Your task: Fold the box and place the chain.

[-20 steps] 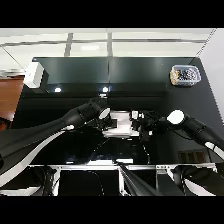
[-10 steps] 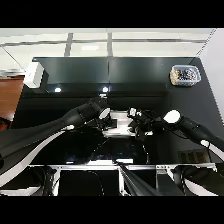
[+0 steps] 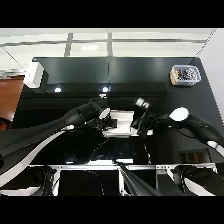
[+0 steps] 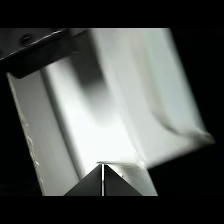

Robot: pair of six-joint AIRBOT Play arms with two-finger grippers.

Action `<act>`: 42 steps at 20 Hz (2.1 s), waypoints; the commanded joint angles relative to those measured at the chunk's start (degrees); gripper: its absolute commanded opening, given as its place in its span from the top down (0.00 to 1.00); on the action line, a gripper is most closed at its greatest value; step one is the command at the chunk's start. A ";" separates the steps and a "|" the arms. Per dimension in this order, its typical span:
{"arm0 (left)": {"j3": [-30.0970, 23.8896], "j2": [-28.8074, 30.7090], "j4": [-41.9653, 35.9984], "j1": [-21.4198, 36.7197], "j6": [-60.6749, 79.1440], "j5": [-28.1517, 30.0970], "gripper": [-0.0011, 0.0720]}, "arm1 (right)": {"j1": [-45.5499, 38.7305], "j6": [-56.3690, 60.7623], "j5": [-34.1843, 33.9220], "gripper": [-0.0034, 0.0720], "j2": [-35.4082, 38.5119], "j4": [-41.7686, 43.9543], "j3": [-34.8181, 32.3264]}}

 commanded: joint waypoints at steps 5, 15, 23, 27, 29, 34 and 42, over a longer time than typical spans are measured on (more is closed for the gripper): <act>0.15 0.11 -0.11 -0.04 -0.04 0.31 0.95 | -37.97 28.00 7.28 0.94 5.60 3.58 -3.23; 0.17 0.15 0.09 0.17 0.04 0.35 0.95 | -29.33 31.04 17.22 0.94 -8.85 3.80 -8.96; 0.17 0.15 0.11 0.17 0.02 0.33 0.94 | -16.90 26.49 16.20 0.92 -10.86 10.80 -4.33; 0.17 0.15 0.11 0.17 0.02 0.46 0.94 | -16.87 26.51 21.03 0.08 -10.84 11.28 0.02; 0.17 0.15 0.09 0.17 0.02 0.83 0.94 | -16.57 26.56 22.95 0.10 -10.84 12.66 0.81; 0.17 0.15 0.09 0.17 0.02 0.98 0.94 | -11.52 30.16 19.80 0.31 -10.84 13.57 1.03; 0.17 0.15 0.11 0.17 0.02 0.94 0.94 | 3.93 60.48 11.06 0.31 -10.82 -11.80 11.89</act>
